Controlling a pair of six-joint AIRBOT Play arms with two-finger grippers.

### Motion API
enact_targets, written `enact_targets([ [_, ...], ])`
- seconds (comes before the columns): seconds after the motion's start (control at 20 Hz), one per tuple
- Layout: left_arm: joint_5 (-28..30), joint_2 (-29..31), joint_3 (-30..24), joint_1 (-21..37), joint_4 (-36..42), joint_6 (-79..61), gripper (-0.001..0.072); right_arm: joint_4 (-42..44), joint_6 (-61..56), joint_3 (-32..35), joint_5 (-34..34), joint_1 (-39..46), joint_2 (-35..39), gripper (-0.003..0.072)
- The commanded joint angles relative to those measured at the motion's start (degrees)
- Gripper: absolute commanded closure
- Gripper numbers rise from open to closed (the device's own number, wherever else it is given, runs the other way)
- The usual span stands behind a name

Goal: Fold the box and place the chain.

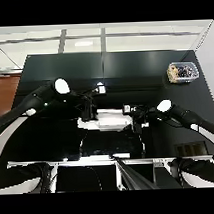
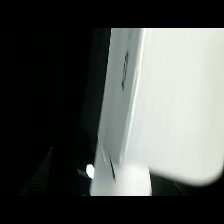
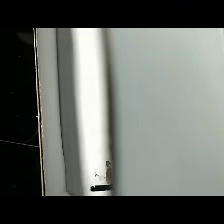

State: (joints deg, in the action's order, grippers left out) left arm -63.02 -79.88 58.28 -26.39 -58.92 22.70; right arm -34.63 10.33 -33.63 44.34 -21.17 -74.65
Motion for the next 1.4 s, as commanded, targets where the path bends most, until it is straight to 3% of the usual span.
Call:
enact_targets([
  [0.0, -14.36, 2.86, 1.75, 2.12, -10.99, 25.73, 0.0148, -0.02, -0.02, -0.02, 0.04, -0.04, 0.04, 0.0209],
  [0.05, -18.29, 3.06, 1.79, 2.82, -10.16, 31.98, 0.0306, -0.02, -0.02, -0.02, 0.04, -0.02, 0.04, 0.0209],
  [0.1, -21.9, 3.04, 1.64, 3.1, -9.42, 34.86, 0.0569, -0.02, -0.04, -0.02, 0.04, -0.02, 0.04, 0.0209],
  [0.15, -24.48, 3.04, 1.01, 3.21, -7.63, 34.8, 0.0685, -0.02, -0.02, -0.02, 0.04, -0.02, 0.04, 0.0209],
  [0.2, -24.33, 3.23, -0.24, 3.21, -2.91, 34.47, 0.0686, -0.02, -0.02, -0.02, 0.04, -0.02, 0.04, 0.0209],
  [0.4, 0.63, 6.82, -6.47, 5.64, 26.58, 27.56, 0.0685, -0.04, -0.02, -0.02, 0.04, -0.02, 0.04, 0.0208],
  [0.5, 6.95, 5.92, -7.67, 6.47, 37.7, 21.33, 0.0684, -0.02, -0.02, -0.02, 0.04, -0.02, 0.04, 0.0208],
  [0.7, 12.7, 0.85, -7.58, 4.28, 36.22, 13.09, 0.0686, -0.02, -0.04, -0.02, 0.02, -0.02, 0.04, 0.0208],
  [1.0, 12.87, -4.87, -7.54, 3.74, 24.98, 16.17, 0.0686, -0.02, -0.02, -0.02, 0.02, -0.02, 0.04, 0.0208],
  [1.35, 12.48, -6.27, -7.54, 3.63, 24.3, 17.97, 0.0685, -0.02, -0.04, 0.0, 0.02, -0.04, 0.04, 0.0208],
])
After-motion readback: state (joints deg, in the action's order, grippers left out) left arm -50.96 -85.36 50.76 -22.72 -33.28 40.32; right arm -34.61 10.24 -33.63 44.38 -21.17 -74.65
